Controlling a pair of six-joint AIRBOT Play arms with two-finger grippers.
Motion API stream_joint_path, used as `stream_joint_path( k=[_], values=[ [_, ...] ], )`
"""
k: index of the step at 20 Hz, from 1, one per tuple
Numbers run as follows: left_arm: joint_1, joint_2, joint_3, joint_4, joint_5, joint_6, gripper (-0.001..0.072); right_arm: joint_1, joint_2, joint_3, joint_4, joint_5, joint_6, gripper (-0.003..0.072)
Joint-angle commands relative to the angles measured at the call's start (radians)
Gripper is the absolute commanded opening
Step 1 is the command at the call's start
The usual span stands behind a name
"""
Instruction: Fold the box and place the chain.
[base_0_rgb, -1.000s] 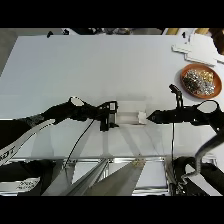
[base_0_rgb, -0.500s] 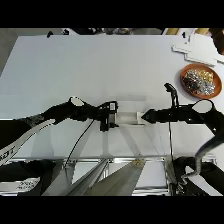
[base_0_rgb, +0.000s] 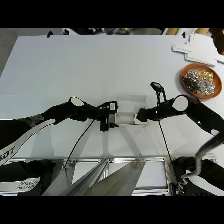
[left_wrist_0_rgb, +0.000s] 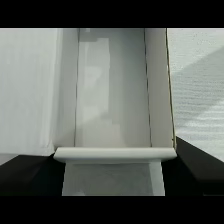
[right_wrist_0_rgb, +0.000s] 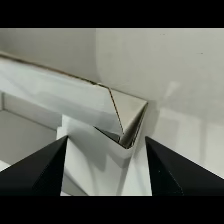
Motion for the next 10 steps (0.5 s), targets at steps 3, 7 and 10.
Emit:
stream_joint_path(
  k=[3, 7, 10],
  values=[
    [0.000, 0.000, 0.001, 0.000, -0.001, 0.001, 0.0083, 0.076, -0.072, 0.049, -0.169, 0.039, 0.207, 0.0428],
    [0.000, 0.000, 0.001, 0.000, -0.001, 0.000, 0.0083, 0.112, -0.090, 0.069, -0.256, 0.045, 0.341, 0.0403],
    [0.000, 0.000, 0.001, 0.000, -0.001, 0.001, 0.0083, 0.137, -0.131, 0.100, -0.267, 0.065, 0.389, 0.0403]
  ],
)
